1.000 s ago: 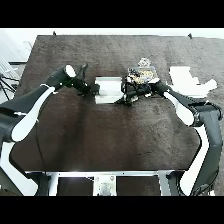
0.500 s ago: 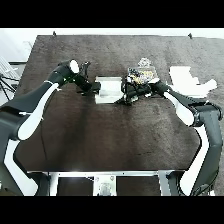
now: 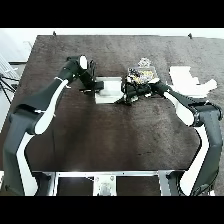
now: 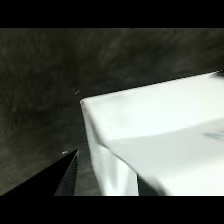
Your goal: Fold the box and place the chain.
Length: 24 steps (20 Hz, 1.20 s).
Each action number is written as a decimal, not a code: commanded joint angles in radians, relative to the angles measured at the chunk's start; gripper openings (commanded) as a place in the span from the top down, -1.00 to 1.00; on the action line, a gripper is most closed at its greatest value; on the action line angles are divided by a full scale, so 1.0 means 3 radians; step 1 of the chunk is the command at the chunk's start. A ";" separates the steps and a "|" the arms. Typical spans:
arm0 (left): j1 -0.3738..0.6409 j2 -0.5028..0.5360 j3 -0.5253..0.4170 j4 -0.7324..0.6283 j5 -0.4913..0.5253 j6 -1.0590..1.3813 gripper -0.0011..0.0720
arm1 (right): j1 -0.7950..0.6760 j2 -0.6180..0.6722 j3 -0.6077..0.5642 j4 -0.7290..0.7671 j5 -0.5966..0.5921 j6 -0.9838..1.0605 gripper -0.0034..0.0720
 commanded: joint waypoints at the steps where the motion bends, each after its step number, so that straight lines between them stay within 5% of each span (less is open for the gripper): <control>1: -0.0031 -0.0109 0.0132 0.0065 -0.0150 -0.0074 -0.17 | 0.0004 0.0000 0.0000 0.0001 0.0000 0.0000 -0.43; 8: -0.0032 -0.0167 0.0134 0.0150 -0.0290 -0.0123 -0.16 | 0.0004 0.0000 0.0000 0.0001 0.0000 0.0000 -0.43; 10: -0.0032 -0.0167 0.0134 0.0148 -0.0319 -0.0108 0.71 | 0.0004 0.0000 0.0000 0.0001 0.0000 0.0000 -0.43; 11: -0.0032 -0.0167 0.0134 0.0145 -0.0319 -0.0094 0.83 | 0.0004 0.0000 0.0000 0.0001 0.0000 0.0000 -0.43; 15: -0.0071 -0.0167 0.0132 0.0153 -0.0303 -0.0098 0.83 | 0.0004 0.0000 0.0000 0.0001 0.0000 0.0000 -0.43; 16: -0.0076 -0.0167 0.0134 0.0145 -0.0273 -0.0097 0.77 | 0.0004 0.0000 0.0000 0.0001 0.0000 0.0000 -0.43; 17: -0.0076 -0.0164 0.0139 0.0125 -0.0253 -0.0098 0.21 | 0.0004 0.0000 0.0000 0.0001 0.0000 0.0000 -0.43; 18: -0.0075 -0.0163 0.0175 0.0121 -0.0271 -0.0097 -0.57 | 0.0004 0.0000 0.0000 0.0001 0.0000 0.0000 -0.43; 24: 0.0100 0.0200 0.0295 -0.0116 -0.0554 0.0533 -0.70 | 0.0004 0.0000 0.0000 0.0001 0.0000 0.0000 -0.43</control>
